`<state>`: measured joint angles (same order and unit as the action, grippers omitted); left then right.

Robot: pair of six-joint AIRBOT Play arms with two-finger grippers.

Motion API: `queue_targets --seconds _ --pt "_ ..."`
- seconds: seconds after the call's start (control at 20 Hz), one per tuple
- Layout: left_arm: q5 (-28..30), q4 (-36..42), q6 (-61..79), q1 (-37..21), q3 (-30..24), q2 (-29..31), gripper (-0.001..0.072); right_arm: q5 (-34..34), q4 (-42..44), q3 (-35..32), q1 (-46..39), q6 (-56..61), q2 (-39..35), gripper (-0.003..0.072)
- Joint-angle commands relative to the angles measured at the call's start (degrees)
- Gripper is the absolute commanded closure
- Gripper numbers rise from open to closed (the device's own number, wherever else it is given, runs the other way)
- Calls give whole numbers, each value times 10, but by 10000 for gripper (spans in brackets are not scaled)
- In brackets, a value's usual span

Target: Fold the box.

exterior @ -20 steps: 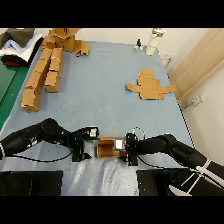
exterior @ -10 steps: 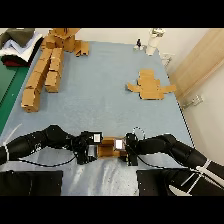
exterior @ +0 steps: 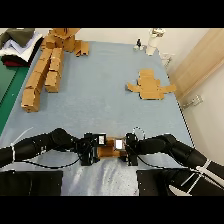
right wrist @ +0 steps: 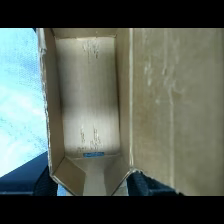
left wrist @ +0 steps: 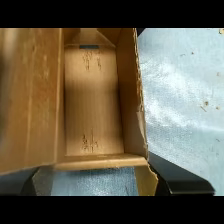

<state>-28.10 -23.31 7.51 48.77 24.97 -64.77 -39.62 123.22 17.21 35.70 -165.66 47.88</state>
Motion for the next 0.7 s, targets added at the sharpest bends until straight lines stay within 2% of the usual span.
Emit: queue_targets --seconds 0.0,0.35,0.4,0.45,0.65 --pt "23 6 0 12 3 -6 7 0 0 0 0 0 0 204" --pt "28 6 0 20 6 -10 9 0 0 0 0 0 0 204" --pt "29 6 0 20 6 -10 50 0 0 0 0 0 0 204" --pt "31 6 2 20 6 -10 180 0 0 0 0 0 0 204" --pt "31 6 2 20 6 -10 196 0 0 0 0 0 0 204"
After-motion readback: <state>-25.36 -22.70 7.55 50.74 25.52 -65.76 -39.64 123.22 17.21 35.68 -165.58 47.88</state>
